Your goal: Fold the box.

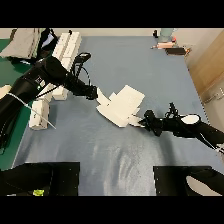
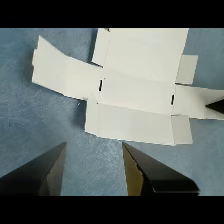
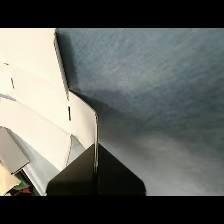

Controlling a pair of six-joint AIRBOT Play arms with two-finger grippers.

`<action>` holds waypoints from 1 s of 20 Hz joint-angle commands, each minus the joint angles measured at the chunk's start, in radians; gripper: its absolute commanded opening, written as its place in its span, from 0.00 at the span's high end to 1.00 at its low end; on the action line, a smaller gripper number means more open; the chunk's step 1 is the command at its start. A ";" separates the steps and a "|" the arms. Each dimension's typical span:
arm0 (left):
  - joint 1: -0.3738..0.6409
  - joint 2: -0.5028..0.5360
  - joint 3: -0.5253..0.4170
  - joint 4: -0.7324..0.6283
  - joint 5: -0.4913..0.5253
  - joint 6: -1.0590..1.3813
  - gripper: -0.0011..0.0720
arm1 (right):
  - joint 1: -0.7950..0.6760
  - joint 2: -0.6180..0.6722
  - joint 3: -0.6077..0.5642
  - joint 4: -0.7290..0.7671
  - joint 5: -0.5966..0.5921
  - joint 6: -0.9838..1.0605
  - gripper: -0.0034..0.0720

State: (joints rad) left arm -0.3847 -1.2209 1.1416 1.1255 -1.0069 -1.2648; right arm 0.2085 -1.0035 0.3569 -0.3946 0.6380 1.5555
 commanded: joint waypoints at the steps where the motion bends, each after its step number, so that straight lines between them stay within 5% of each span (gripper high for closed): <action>1: 0.001 0.000 0.001 0.000 -0.012 0.000 0.25 | 0.008 -0.011 0.044 0.035 0.056 -0.160 0.96; 6: 0.064 0.000 0.050 0.000 -0.156 0.000 0.25 | 0.008 -0.011 0.156 -0.245 0.440 -0.151 0.96; 9: 0.127 0.000 0.061 -0.011 -0.227 0.000 0.25 | 0.008 -0.011 0.164 -0.440 0.538 -0.162 0.96; 15: 0.149 -0.001 -0.008 -0.063 -0.264 0.021 0.25 | 0.008 -0.008 0.164 -0.537 0.364 -0.256 0.96; 20: 0.150 -0.002 -0.133 -0.135 -0.177 0.076 0.25 | 0.055 0.019 0.164 -0.532 0.309 -0.293 0.96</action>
